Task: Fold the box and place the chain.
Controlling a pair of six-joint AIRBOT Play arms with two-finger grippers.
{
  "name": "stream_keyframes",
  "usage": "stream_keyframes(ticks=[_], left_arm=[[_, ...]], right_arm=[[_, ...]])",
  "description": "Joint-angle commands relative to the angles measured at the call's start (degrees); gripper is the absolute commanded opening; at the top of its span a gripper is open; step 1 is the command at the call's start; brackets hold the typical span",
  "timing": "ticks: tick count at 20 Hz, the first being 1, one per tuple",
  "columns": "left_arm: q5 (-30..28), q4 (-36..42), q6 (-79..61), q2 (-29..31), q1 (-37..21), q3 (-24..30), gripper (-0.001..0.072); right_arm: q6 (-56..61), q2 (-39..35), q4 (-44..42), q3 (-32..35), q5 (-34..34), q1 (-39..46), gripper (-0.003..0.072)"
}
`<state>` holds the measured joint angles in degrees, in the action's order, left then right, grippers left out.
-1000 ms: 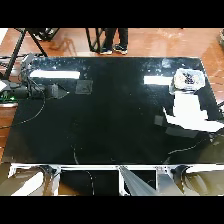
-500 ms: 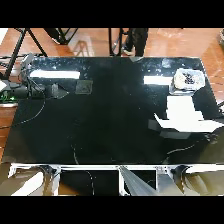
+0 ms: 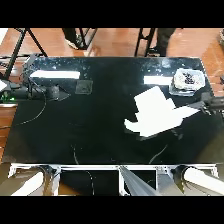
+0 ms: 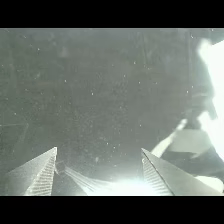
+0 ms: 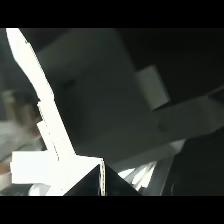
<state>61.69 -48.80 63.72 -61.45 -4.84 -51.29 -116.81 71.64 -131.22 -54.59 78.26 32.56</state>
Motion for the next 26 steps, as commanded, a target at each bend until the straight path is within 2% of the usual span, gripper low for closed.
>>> stream_keyframes(ticks=[1, 3, 5, 8, 12, 15, 18, 21, 23, 26], left_arm=[[-0.79, 0.20, -1.70, -0.46, 0.66, 0.22, 0.0632], [-1.49, 0.24, -3.63, -1.55, 1.42, 0.66, 0.0632], [-0.09, 0.26, -3.58, -3.23, 2.36, 0.72, 0.0632], [-0.17, 0.31, -3.50, -5.57, 4.00, 1.40, 0.0633], [0.74, 3.02, -2.54, -9.09, 4.70, 1.40, 0.0632], [2.71, 6.64, -2.73, -10.27, 4.72, 1.40, 0.0633], [5.68, 3.91, -3.28, -10.97, 4.74, 1.42, 0.0633], [9.25, 1.20, -0.26, -14.21, 4.74, 1.42, 0.0635], [10.45, 3.26, -1.09, -16.90, 4.76, 1.42, 0.0635], [10.99, 10.43, -6.14, -20.79, 4.76, 1.42, 0.0635]], right_arm=[[12.50, -18.49, -1.75, 11.63, -17.09, -15.93, 0.0015], [21.66, -26.99, -1.05, 18.86, -25.88, -26.25, 0.0015], [30.64, -32.50, 0.52, 25.66, -34.77, -36.81, 0.0015], [33.73, -33.68, 2.45, 32.76, -44.02, -51.36, 0.0016], [38.40, -33.68, 2.45, 36.81, -54.21, -64.06, 0.0016], [40.00, -33.68, 2.45, 36.94, -57.27, -65.88, 0.0016], [39.93, -33.68, 3.48, 36.92, -59.06, -65.88, 0.0016], [39.89, -33.68, 6.14, 36.94, -60.08, -65.88, 0.0016], [39.93, -33.68, 5.75, 36.92, -59.80, -65.88, 0.0016], [39.89, -33.68, 5.75, 36.92, -58.25, -66.77, 0.0016]])
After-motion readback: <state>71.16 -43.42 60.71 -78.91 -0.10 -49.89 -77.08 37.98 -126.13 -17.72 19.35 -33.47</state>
